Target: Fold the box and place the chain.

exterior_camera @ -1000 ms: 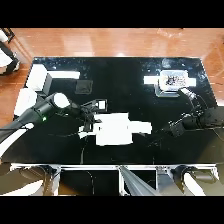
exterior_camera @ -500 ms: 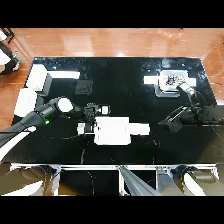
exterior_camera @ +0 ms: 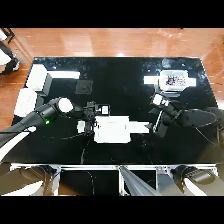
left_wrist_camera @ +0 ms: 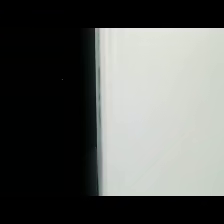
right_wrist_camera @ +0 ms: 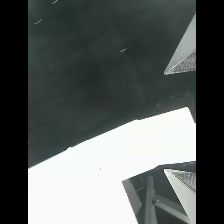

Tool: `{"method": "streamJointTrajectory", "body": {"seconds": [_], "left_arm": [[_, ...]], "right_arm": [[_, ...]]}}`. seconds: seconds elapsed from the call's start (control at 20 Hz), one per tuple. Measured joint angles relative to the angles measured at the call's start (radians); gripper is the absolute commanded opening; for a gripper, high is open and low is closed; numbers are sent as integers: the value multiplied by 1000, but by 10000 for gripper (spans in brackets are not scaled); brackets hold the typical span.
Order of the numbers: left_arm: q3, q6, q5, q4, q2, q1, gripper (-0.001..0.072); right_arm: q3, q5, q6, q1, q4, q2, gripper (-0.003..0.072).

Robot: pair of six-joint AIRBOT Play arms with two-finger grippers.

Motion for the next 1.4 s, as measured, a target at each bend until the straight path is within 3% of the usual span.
{"method": "streamJointTrajectory", "body": {"seconds": [0.6, 0.85, 1.4], "left_arm": [[0, 0, -3, 0, 0, 0, 20], [0, -1, -4, 0, 0, 0, 20], [0, -1, -4, 1, 0, 0, 20]], "right_arm": [[-154, 113, -190, 222, 72, -55, 674], [-171, 245, -281, 278, 83, -97, 673], [-177, 278, -314, 354, 80, -155, 672]]}}
